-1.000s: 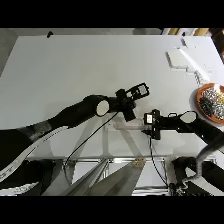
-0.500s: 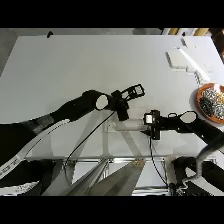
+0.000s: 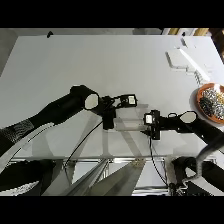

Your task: Fold the box and place the chain.

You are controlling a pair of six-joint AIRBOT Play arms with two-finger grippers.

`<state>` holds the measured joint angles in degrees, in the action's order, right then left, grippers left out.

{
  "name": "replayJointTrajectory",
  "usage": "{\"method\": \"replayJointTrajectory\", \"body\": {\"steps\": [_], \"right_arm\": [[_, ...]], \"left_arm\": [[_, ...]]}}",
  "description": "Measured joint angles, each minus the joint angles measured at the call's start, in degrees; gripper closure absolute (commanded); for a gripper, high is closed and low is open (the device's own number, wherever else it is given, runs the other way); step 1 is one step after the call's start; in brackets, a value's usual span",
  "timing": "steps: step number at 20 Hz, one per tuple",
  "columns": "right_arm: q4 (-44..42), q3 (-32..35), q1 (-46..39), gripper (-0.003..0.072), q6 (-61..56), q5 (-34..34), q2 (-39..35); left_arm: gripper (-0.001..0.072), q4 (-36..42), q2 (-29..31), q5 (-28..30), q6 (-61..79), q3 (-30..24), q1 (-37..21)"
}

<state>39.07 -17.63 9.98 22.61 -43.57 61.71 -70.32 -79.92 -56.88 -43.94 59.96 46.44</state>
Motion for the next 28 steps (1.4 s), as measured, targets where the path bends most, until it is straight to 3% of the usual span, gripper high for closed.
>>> {"method": "replayJointTrajectory", "body": {"steps": [5,8,9,11,14,19,22,28], "right_arm": [[0.0,0.0,0.0,0.0367,0.0,0.0,0.0],[0.0,0.0,0.0,0.0367,0.0,0.0,0.0],[0.0,0.0,0.0,0.0367,0.0,0.0,0.0],[0.0,0.0,0.0,0.0367,0.0,0.0,0.0],[0.0,0.0,0.0,0.0367,0.0,0.0,0.0],[-0.1,0.0,0.0,0.0367,0.0,0.0,0.0],[0.0,0.0,0.0,0.0367,0.0,0.0,0.0],[-0.1,0.0,0.0,0.0367,0.0,0.0,0.0]], "left_arm": [[0.0685,0.9,0.3,-1.1,0.6,-4.6,-1.8],[0.058,1.0,0.3,-1.4,2.8,-6.2,-3.0],[0.0508,1.0,0.3,-1.4,3.8,-6.5,-3.3],[0.0486,1.3,0.3,-1.0,5.9,-6.8,-3.6],[0.0362,3.5,0.3,0.4,11.5,-7.1,-3.3],[0.0357,7.1,-0.6,3.0,20.0,-7.3,-2.3],[0.03,8.1,-1.2,3.5,21.9,-7.4,-1.7],[0.0301,8.9,-1.6,4.0,23.1,-7.5,-1.2]]}}
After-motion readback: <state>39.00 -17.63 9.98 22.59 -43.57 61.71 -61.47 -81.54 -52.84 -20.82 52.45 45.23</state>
